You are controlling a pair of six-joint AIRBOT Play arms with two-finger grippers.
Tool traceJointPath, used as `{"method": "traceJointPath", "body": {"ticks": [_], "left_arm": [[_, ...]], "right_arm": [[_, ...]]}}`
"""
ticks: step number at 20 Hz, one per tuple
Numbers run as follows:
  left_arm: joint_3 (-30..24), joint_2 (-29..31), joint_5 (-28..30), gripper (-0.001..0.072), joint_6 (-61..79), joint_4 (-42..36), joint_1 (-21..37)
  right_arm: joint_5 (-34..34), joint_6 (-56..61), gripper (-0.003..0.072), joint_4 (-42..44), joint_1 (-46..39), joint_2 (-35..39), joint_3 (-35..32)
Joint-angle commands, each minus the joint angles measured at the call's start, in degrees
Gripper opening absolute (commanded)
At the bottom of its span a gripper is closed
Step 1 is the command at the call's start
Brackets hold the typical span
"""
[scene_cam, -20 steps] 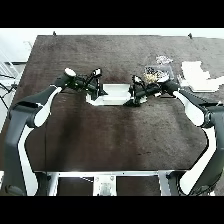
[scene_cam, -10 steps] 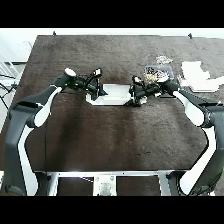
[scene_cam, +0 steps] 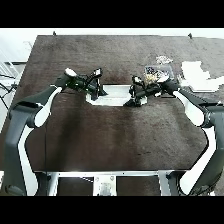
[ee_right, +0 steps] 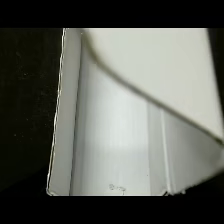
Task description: Fold the box and place the chain.
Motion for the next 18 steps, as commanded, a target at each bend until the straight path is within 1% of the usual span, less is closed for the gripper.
{"method": "traceJointPath", "body": {"ticks": [1,5,14,15,16,17,18], "left_arm": [[0.0,0.0,0.1,0.0022,0.0,0.0,0.1],[0.0,0.0,0.1,0.0022,0.0,0.0,0.1],[0.0,0.0,0.3,0.0022,0.0,0.0,0.1],[0.0,0.0,0.3,0.0022,0.0,0.0,0.0],[0.0,0.0,0.3,0.0022,0.0,0.0,0.1],[0.0,0.0,0.3,0.0022,0.0,0.0,0.1],[0.0,0.0,0.3,0.0022,0.0,0.0,0.1]], "right_arm": [[-0.3,-0.4,0.0564,-1.1,0.0,0.0,1.0],[-1.0,-0.5,0.0564,-3.7,0.4,-0.1,1.2],[-1.9,-0.3,0.0563,-2.6,0.4,-0.8,1.2],[-1.9,-0.3,0.0551,-2.6,0.4,-0.9,1.2],[-1.9,-0.3,0.0481,-2.6,0.4,-1.0,1.2],[-1.9,-0.3,0.0444,-2.6,0.4,-1.1,1.2],[-1.9,-0.3,0.0445,-2.6,0.4,-1.2,1.2]]}}
